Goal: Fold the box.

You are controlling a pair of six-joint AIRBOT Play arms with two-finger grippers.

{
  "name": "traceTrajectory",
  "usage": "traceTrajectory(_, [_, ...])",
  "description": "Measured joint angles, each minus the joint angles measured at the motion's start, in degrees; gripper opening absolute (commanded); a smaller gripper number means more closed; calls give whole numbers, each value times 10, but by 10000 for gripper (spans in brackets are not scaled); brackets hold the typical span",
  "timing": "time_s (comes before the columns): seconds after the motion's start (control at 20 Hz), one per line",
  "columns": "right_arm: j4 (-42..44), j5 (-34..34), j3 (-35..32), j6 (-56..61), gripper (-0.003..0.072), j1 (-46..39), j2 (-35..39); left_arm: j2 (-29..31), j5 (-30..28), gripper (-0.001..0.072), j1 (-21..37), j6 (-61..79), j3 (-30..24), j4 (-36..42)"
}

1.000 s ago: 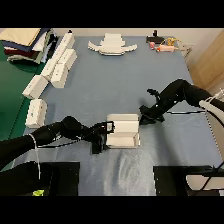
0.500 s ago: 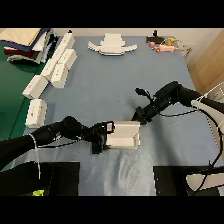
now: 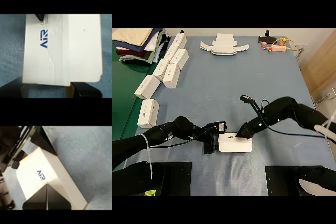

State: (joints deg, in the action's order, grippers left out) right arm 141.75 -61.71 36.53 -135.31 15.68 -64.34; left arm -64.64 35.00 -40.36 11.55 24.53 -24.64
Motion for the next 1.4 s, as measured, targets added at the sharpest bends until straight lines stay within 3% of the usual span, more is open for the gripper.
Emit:
traceTrajectory(0.1, [-11,66,-36,-20,77,35,54,0,0,359,0,0,0,0])
traceTrajectory(0.15, [-18,90,-48,-29,213,52,79,0,0,359,0,0,0,0])
traceTrajectory(0.3, [-41,143,-66,-57,499,97,136,0,0,359,0,0,0,0])
traceTrajectory(0.4, [-64,161,-71,-83,538,122,159,0,0,359,0,0,0,0])
traceTrajectory(0.45, [-80,167,-73,-94,595,134,165,0,0,359,0,0,0,0])
traceTrajectory(0.9, [-253,215,-76,-131,595,201,165,0,0,359,0,0,0,1])
traceTrajectory(1.4, [-298,247,-49,-131,594,210,162,0,-1,359,0,0,0,1])
